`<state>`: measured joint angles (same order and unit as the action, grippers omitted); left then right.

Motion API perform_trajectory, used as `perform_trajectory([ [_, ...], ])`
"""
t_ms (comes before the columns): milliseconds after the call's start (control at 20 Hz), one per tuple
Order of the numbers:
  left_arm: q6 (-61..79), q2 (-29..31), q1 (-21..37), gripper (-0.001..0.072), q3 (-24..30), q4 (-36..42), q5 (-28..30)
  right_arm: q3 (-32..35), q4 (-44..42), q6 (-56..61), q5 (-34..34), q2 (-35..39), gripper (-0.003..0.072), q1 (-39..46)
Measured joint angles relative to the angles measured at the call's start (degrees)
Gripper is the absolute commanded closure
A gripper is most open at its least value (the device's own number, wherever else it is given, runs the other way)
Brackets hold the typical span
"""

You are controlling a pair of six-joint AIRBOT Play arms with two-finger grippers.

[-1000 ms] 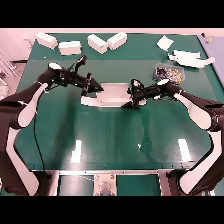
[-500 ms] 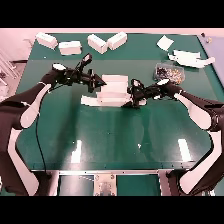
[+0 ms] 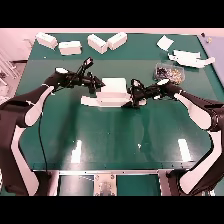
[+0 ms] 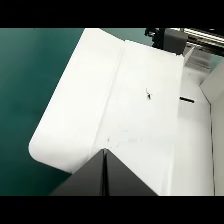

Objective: Fold the box and place the chain.

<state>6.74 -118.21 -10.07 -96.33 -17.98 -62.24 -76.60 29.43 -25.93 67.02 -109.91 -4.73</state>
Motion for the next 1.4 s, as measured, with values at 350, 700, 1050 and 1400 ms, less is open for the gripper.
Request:
perform_trajectory([
  [350,0.5,-0.9,0.0,0.0688,-0.1,-0.6,0.7,0.0,0.0,0.0,0.0,0.0,0.0129,0.0],
  [700,2.9,1.0,0.2,0.0335,-1.9,-2.1,1.2,0.0,0.0,0.0,0.0,0.0,0.0128,0.0],
  [1050,-3.3,4.0,2.6,-0.0003,-8.9,-14.1,-8.3,0.0,0.0,0.0,0.0,0.0,0.0129,0.0],
  [1400,-10.9,3.9,3.3,-0.0003,-10.4,-25.8,-18.1,0.0,0.0,0.0,0.0,0.0,0.0129,0.0],
])
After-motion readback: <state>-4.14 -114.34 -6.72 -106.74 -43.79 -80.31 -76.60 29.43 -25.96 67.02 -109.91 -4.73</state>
